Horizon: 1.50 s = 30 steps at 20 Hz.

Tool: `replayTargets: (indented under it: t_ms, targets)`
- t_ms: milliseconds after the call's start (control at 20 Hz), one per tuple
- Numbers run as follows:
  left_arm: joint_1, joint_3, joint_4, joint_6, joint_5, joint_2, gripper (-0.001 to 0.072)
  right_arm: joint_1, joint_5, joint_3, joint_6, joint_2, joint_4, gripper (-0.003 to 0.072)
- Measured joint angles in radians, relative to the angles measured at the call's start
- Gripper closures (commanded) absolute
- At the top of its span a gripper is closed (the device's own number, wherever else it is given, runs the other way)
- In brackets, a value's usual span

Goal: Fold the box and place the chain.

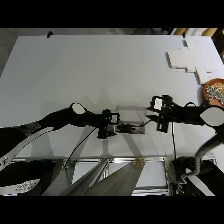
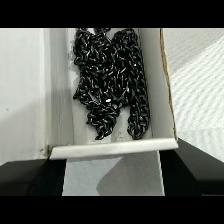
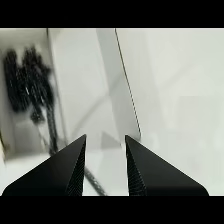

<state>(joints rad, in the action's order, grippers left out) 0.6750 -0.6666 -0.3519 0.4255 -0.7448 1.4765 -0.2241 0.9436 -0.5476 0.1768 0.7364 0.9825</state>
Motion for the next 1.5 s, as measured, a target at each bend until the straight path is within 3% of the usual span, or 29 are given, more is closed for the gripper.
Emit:
replayTargets:
  t_ms: [500, 1000, 1350, 1500]
  targets:
    - [0.0, 0.0, 0.0, 0.0, 0.0, 0.0, 0.0396, 0.106, 0.069, -0.006, -0.167, 0.216, 0.104, 0.0438]
    - [0.0, 0.0, 0.0, 0.0, 0.0, 0.0, 0.0396, 0.109, -0.08, 0.105, -0.407, 0.262, 0.047, 0.0437]
    - [0.0, 0.0, 0.0, 0.0, 0.0, 0.0, 0.0396, 0.109, -0.165, 0.123, -0.448, 0.286, 0.026, 0.044]
    - [0.0, 0.0, 0.0, 0.0, 0.0, 0.0, 0.0396, 0.109, -0.176, 0.124, -0.454, 0.316, 0.025, 0.0473]
